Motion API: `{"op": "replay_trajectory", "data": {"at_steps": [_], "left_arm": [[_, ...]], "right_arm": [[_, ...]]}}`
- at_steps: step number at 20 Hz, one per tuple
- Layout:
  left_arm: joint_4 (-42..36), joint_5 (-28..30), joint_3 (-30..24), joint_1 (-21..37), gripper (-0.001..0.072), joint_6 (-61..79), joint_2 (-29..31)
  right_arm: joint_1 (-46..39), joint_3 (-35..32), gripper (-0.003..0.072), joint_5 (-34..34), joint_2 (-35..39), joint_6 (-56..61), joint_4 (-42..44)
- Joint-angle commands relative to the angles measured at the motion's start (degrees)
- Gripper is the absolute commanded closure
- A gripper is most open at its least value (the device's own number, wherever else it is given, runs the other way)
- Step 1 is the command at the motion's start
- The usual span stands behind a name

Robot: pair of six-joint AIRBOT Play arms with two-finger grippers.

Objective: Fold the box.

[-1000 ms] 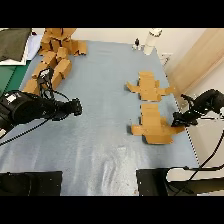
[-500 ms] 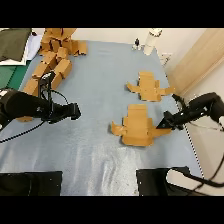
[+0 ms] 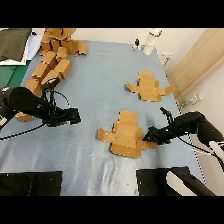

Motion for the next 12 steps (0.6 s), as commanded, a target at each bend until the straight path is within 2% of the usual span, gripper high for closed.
{"op": "replay_trajectory", "data": {"at_steps": [1,3,5,7,9,12], "left_arm": [[-3.65,-0.76,-0.02,0.13,0.0026,2.51,-1.64],[-7.78,-1.03,-0.02,0.22,0.0025,4.79,-2.91],[-12.28,-0.98,-0.02,0.55,0.0025,8.7,-4.42],[-16.24,-1.2,-0.02,2.36,0.0025,12.61,-6.23],[-20.57,-2.21,-0.02,6.01,0.0025,17.2,-8.39],[-26.56,-6.8,-0.02,13.92,0.0025,26.05,-12.2]], "right_arm": [[0.55,-1.14,0.0447,0.9,0.66,0.42,0.24],[0.55,-1.14,0.0465,0.9,0.61,0.42,0.28],[1.2,-1.14,0.0609,0.87,0.59,0.37,0.61],[4.22,-1.14,0.0682,0.94,0.59,-1.42,3.28],[9.9,-1.14,0.0683,2.21,0.68,-4.42,8.28],[23.02,-1.16,0.0683,10.86,1.92,-9.42,11.61]]}}
